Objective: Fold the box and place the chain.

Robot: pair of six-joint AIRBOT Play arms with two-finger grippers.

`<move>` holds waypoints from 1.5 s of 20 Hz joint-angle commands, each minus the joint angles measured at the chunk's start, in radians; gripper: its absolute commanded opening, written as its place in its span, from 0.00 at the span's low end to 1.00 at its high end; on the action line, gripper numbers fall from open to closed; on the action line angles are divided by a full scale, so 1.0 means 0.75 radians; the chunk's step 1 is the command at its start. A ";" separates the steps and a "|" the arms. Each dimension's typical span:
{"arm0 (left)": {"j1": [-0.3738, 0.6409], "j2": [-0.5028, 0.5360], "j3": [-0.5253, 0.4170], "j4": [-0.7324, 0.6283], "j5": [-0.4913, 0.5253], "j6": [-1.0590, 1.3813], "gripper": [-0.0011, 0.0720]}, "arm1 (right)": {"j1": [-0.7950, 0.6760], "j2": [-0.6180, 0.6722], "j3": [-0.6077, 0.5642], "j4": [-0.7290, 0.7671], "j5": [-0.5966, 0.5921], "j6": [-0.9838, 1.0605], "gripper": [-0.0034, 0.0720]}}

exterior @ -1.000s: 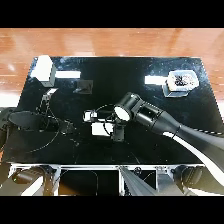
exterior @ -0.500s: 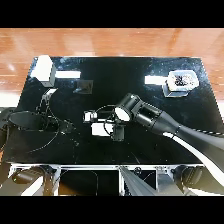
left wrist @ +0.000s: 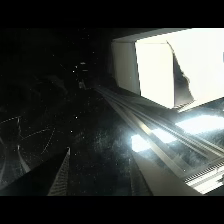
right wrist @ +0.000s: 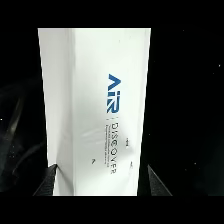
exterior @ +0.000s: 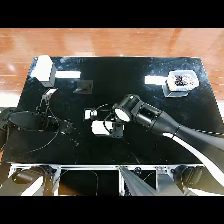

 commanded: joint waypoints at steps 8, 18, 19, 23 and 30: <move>0.001 -0.001 0.000 -0.001 0.000 -0.001 0.66 | 0.000 0.000 0.004 0.003 0.041 0.005 0.24; 0.001 -0.001 0.000 -0.016 -0.001 -0.001 0.66 | -0.009 0.001 0.092 -0.022 0.072 0.005 0.23; 0.001 -0.001 0.000 -0.016 -0.001 -0.001 0.66 | -0.010 0.001 0.092 -0.022 0.072 0.005 0.23; 0.001 -0.001 0.000 -0.016 -0.001 -0.001 0.66 | -0.010 0.000 0.090 -0.007 0.079 0.005 0.23; 0.001 -0.001 0.000 -0.016 0.000 -0.001 0.66 | -0.010 -0.001 0.061 0.058 0.108 0.005 0.23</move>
